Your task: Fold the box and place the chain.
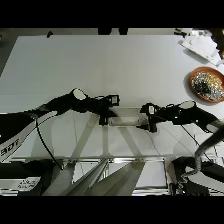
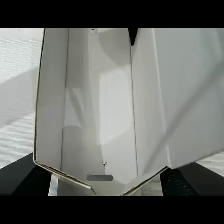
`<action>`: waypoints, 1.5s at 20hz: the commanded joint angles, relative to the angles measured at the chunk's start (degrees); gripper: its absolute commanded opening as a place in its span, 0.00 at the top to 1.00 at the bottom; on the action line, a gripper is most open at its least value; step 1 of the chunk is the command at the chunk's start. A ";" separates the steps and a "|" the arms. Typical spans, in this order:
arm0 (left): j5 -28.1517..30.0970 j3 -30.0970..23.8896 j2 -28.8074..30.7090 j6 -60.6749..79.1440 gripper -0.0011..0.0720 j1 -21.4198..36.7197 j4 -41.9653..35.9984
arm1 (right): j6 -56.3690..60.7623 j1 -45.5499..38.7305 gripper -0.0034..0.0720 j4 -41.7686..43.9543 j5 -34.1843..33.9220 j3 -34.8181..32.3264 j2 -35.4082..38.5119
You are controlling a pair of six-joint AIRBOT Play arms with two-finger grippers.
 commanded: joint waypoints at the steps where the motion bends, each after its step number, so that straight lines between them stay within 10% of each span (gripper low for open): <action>1: -0.13 0.02 0.00 0.11 0.97 0.00 0.07 | 1.05 -0.90 0.01 0.24 -0.63 0.79 0.04; 25: -0.11 0.02 0.00 0.13 0.97 0.00 0.04 | 1.40 1.27 0.33 -3.98 -6.21 0.76 -2.97; 28: -0.11 0.02 0.00 0.13 0.97 0.00 0.07 | 1.18 1.27 0.04 -1.95 -4.85 0.76 -2.97; 30: -0.11 0.02 0.00 0.11 0.97 0.00 0.04 | 1.20 1.25 0.03 0.17 -4.00 0.81 -2.97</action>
